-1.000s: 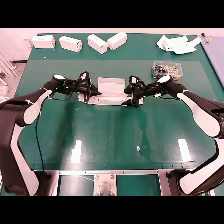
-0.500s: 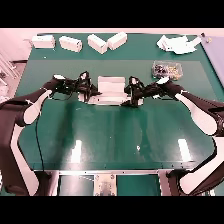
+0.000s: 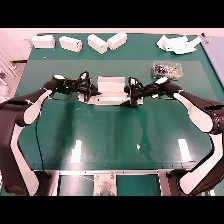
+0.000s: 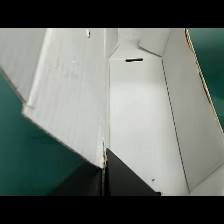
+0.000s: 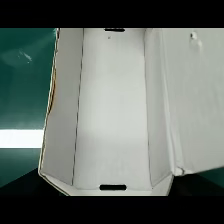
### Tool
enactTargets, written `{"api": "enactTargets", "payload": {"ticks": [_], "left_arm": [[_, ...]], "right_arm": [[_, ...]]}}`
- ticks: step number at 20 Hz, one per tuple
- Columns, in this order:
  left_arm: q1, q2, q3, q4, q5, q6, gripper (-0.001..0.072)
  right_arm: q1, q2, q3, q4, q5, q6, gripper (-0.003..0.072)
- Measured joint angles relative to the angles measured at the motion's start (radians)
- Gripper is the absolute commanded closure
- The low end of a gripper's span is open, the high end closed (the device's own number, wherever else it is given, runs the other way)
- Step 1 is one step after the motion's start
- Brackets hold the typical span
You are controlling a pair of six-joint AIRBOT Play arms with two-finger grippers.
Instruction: Fold the box and place the chain.
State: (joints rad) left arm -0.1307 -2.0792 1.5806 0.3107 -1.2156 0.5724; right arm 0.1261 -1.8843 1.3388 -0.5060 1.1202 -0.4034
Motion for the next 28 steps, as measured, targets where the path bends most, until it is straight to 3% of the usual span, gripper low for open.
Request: {"api": "enactTargets", "payload": {"ticks": [26,28], "left_arm": [[0.000,0.000,0.000,0.000,-0.004,0.000,0.0688],[0.000,0.000,0.000,0.000,-0.004,0.000,0.0688]], "right_arm": [[0.000,-0.061,0.063,0.006,0.060,0.003,0.0003],[0.000,-0.061,0.068,0.006,0.061,0.003,0.0031]]}}
